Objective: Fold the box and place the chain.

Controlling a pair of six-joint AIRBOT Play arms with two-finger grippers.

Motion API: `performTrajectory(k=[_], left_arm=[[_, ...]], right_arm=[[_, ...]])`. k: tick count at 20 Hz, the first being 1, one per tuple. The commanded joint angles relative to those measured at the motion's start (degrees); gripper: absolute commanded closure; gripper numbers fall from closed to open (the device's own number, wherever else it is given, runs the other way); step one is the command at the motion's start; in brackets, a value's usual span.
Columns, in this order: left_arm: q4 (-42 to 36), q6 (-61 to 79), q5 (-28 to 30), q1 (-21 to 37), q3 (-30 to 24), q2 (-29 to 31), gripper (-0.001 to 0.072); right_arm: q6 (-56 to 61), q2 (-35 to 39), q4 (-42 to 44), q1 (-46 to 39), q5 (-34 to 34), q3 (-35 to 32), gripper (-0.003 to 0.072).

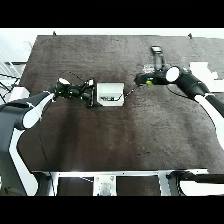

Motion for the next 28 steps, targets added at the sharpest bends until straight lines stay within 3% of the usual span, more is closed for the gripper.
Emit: performTrajectory(k=[1, 6, 7, 8, 11, 14, 15, 16, 17, 18, 21, 28], left_arm=[[0.0, 0.0, 0.0, 0.0, 0.0, 0.0, 0.0194], [0.0, 0.0, 0.0, 0.0, 0.0, 0.0, 0.0194], [0.0, 0.0, 0.0, 0.0, 0.0, 0.0, 0.0194], [0.0, 0.0, 0.0, 0.0, 0.0, 0.0, 0.0194], [0.0, 0.0, 0.0, 0.0, 0.0, 0.0, 0.0194], [0.0, 0.0, 0.0, 0.0, 0.0, 0.0, 0.0194], [0.0, 0.0, 0.0, 0.0, 0.0, 0.0, 0.0195], [0.0, 0.0, 0.0, 0.0, 0.0, 0.0, 0.0194], [0.0, 0.0, 0.0, 0.0, 0.0, 0.0, 0.0194], [0.0, 0.0, 0.0, 0.0, 0.0, 0.0, 0.0194], [0.0, 0.0, 0.0, 0.0, 0.0, 0.0, 0.0194], [0.0, 0.0, 0.0, 0.0, 0.0, 0.0, 0.0194]], right_arm=[[2.6, -4.4, 1.4, -7.8, -5.7, -0.8, 0.0188], [2.3, -15.5, 6.4, -8.4, -9.5, 5.9, 0.0193], [2.2, -17.7, 7.6, -8.3, -9.4, 8.1, 0.0219], [2.2, -19.7, 8.5, -8.0, -9.2, 10.2, 0.0327], [2.3, -24.2, 9.4, -6.4, -7.6, 15.4, 0.0339], [2.0, -24.3, 9.4, -6.0, -7.9, 16.2, 0.0339], [2.0, -24.3, 9.3, -6.0, -7.9, 16.2, 0.0387], [1.3, -24.3, 9.1, -6.1, -8.0, 16.2, 0.0484], [0.0, -24.3, 9.1, -6.1, -7.9, 16.4, 0.0668], [-0.6, -24.0, 9.2, -6.1, -7.3, 16.7, 0.0675], [-3.1, -18.4, 9.1, -4.8, -4.4, 16.7, 0.0676], [-9.8, 7.2, 5.6, 1.5, 4.2, 16.7, 0.0676]])
